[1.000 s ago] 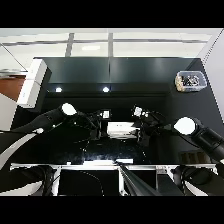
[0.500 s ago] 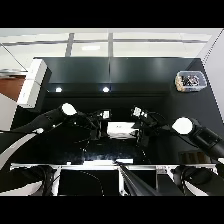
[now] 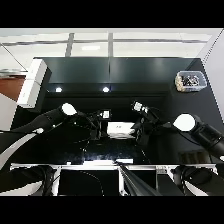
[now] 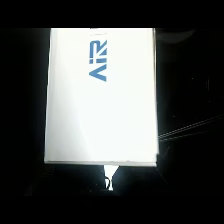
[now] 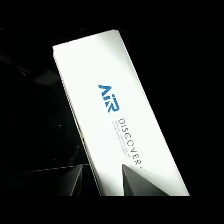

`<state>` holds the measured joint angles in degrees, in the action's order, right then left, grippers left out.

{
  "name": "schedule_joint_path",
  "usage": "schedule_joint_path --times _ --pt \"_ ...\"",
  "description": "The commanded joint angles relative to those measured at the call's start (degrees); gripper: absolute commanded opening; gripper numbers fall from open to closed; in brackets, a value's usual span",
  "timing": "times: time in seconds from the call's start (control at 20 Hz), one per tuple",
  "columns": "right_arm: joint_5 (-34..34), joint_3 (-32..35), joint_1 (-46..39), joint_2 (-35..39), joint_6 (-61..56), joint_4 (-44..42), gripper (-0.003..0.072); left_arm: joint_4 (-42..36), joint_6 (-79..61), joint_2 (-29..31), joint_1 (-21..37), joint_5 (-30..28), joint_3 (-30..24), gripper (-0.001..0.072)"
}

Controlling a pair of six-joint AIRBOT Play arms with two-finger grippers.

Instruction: Fold the box and place the chain.

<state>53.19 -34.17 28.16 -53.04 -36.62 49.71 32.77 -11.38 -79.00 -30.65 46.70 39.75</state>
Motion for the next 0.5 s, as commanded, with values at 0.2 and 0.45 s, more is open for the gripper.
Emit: schedule_joint_path --times 0.2,0.45 --pt "5.4 -3.3 -3.6 0.1 -18.9 -4.3 0.0003 0.0 0.0 0.0 0.0 0.0 0.0 0.0371" --pt "4.8 -2.8 -3.6 -5.5 -27.0 -15.2 0.003 0.0 0.0 0.0 0.0 0.0 0.0 0.0371"
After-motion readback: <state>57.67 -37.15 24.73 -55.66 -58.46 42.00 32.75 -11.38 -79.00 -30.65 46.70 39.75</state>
